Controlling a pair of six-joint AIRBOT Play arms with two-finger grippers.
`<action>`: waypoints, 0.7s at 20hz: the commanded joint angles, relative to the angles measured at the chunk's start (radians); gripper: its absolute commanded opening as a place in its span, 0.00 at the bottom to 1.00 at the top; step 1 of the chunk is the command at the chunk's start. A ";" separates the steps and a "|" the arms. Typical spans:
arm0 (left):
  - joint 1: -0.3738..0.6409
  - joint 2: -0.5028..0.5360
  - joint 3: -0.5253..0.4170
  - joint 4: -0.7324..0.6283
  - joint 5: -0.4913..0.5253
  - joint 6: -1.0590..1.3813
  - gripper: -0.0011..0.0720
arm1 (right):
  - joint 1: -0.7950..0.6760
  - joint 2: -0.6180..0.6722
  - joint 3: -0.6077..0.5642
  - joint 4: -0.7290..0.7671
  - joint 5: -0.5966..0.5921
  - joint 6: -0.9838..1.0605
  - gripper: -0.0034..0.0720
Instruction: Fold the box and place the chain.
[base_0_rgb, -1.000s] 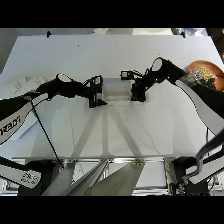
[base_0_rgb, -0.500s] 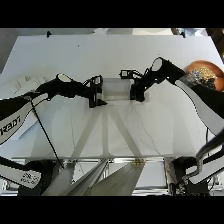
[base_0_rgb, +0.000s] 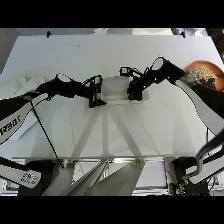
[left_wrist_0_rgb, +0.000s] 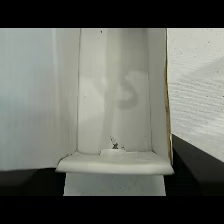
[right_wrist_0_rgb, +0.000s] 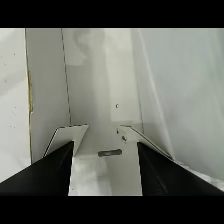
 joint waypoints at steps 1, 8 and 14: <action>-0.001 -0.001 0.000 0.000 0.001 0.003 0.55 | 0.001 0.000 0.001 0.027 -0.013 0.019 0.64; -0.001 -0.001 0.000 0.000 0.001 0.003 0.55 | 0.000 0.072 0.001 -0.081 0.013 0.349 0.07; -0.001 -0.001 0.000 0.001 0.000 0.003 0.55 | -0.077 0.269 0.001 -0.216 0.068 0.535 0.07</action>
